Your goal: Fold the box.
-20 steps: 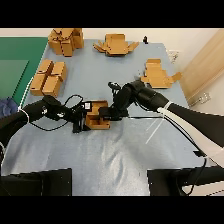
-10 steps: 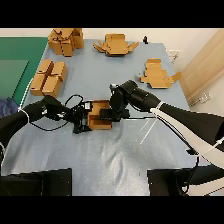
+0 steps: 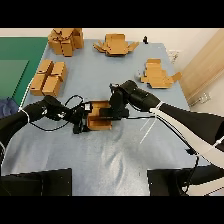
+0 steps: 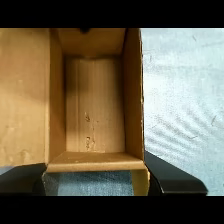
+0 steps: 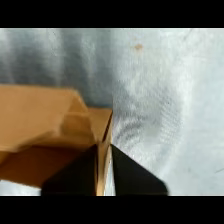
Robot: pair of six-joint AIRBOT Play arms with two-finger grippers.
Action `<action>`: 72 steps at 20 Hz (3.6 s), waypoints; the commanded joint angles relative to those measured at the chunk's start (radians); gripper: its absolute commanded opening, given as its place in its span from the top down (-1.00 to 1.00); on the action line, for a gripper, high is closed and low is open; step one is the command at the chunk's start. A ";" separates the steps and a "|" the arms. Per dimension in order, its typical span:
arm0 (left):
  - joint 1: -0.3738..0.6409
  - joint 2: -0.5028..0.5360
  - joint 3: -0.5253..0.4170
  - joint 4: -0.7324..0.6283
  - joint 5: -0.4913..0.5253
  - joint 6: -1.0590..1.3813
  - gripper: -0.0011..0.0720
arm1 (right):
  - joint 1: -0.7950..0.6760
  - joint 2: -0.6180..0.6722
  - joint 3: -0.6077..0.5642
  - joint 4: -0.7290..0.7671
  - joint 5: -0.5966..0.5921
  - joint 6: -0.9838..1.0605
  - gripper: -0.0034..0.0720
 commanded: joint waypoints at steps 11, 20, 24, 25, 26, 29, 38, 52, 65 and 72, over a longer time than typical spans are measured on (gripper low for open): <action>0.001 0.001 0.000 -0.007 -0.011 -0.008 0.51 | 0.032 -0.055 -0.001 0.029 -0.001 0.003 0.11; 0.001 0.001 0.000 -0.007 -0.011 -0.008 0.51 | 0.047 -0.068 0.002 -0.049 -0.048 0.101 0.89; 0.001 0.001 0.000 -0.007 -0.010 -0.008 0.51 | 0.054 -0.068 0.002 -0.048 -0.033 0.107 0.89; 0.001 0.001 0.000 -0.007 -0.011 -0.008 0.51 | 0.054 -0.068 0.002 -0.047 -0.026 0.107 0.89; 0.001 0.001 0.000 -0.007 -0.011 -0.008 0.51 | 0.054 -0.068 0.002 -0.046 -0.018 0.107 0.89; 0.001 0.001 0.000 -0.007 -0.011 -0.008 0.51 | 0.054 -0.068 0.010 -0.027 -0.016 0.099 0.88; 0.001 0.001 0.000 -0.007 -0.018 -0.009 0.51 | 0.055 -0.089 0.018 -0.002 -0.028 0.085 0.90; 0.001 0.002 0.000 -0.006 -0.018 -0.027 0.51 | 0.036 0.034 0.018 -0.037 -0.064 0.037 -0.07; 0.001 0.002 0.000 -0.006 -0.017 -0.027 0.51 | -0.414 0.172 -0.328 0.720 0.316 -0.776 0.90; 0.001 0.002 0.000 -0.006 -0.010 -0.027 0.51 | -0.416 -0.208 0.084 1.007 0.002 -1.162 0.90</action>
